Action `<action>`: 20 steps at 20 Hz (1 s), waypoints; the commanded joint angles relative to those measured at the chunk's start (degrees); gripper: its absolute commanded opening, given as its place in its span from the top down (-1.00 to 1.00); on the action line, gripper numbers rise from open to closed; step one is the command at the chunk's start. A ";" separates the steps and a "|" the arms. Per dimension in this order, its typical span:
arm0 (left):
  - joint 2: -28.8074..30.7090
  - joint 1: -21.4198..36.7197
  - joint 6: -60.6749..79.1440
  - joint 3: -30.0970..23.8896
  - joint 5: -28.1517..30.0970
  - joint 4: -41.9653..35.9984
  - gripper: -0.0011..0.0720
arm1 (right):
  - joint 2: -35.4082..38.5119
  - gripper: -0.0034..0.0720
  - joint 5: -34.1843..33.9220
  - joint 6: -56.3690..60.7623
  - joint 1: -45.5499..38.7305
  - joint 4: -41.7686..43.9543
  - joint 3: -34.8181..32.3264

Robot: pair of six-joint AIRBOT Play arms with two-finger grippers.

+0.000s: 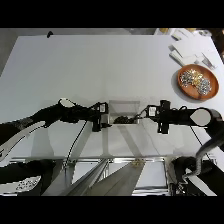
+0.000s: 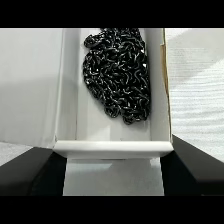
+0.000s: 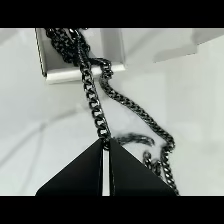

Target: Fold the box and place the chain.

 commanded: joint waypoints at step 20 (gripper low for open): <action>-0.04 -0.02 0.00 -0.02 0.02 0.00 0.56 | -19.69 0.86 1.51 34.86 20.26 -2.27 23.45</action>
